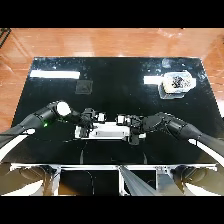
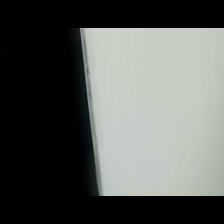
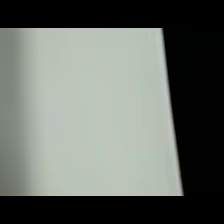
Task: Fold the box and place the chain.
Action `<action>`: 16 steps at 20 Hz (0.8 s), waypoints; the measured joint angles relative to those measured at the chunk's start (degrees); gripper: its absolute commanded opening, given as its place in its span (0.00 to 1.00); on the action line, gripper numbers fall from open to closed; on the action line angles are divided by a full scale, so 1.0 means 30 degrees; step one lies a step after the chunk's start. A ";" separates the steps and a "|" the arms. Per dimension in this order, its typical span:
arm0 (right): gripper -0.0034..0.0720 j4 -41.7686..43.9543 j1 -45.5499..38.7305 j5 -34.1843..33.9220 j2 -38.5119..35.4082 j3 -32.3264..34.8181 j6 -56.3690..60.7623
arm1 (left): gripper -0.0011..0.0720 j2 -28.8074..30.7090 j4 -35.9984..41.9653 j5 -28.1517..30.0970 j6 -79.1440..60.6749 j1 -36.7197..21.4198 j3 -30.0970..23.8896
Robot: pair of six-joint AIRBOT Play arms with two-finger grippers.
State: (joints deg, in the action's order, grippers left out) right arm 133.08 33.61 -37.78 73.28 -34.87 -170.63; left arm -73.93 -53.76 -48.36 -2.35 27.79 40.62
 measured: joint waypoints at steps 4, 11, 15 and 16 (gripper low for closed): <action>0.58 -0.0073 0.0000 0.0080 0.0000 0.0000 0.0015 | 0.04 0.0000 -0.0007 0.0051 0.0015 0.0000 0.0000; 0.44 -0.0095 0.0022 -0.0102 0.0007 0.0000 0.0007 | 0.20 0.0000 -0.0007 -0.0058 0.0007 0.0000 0.0000; 0.44 -0.0095 0.0015 -0.0233 0.0007 0.0000 0.0015 | 0.72 0.0007 -0.0015 -0.0087 0.0073 0.0000 0.0000; 0.44 -0.0095 0.0015 -0.0262 0.0007 0.0000 0.0036 | 0.81 0.0029 -0.0015 -0.0087 0.0233 0.0000 0.0000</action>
